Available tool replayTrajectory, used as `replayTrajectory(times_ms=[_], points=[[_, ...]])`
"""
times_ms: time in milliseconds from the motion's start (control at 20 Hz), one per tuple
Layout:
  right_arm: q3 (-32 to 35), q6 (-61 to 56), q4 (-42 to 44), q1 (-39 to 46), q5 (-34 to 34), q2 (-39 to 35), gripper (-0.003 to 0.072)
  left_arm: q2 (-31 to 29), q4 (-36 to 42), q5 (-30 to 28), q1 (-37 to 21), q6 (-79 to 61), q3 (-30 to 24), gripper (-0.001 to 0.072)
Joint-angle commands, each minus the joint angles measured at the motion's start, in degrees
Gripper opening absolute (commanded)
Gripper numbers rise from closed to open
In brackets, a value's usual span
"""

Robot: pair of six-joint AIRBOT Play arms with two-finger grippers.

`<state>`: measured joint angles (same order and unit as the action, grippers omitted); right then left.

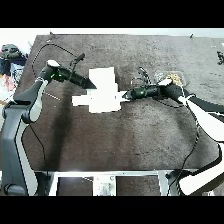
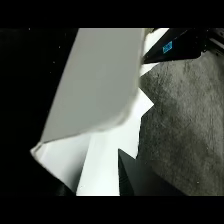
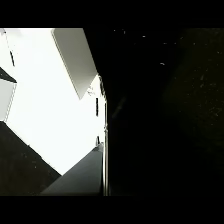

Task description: Fold the box and place the chain.

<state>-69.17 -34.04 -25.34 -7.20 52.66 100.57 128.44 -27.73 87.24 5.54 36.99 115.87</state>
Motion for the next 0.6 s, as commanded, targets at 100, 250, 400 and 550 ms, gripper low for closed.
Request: replayTrajectory(times_ms=[100, 250, 400, 550], points=[[0.0, 0.0, -0.2, 0.0, 0.0, 0.0, 0.0011, 0.0, -2.4, 1.0, 0.0, -3.9, 0.1, 0.01], [0.0, 0.0, -0.1, 0.2, 0.0, 0.0, 0.0012, 0.0, -2.4, 1.4, 0.0, -7.6, 0.1, 0.001], [0.0, -0.1, -0.1, 2.3, 0.0, -1.5, 0.0264, 0.0, -2.2, 1.4, 0.0, -13.9, 0.1, 0.001], [0.0, -0.1, -0.1, 6.2, 0.0, -4.9, 0.0264, 0.0, -1.4, 1.1, 0.0, -24.6, 0.1, 0.001]])
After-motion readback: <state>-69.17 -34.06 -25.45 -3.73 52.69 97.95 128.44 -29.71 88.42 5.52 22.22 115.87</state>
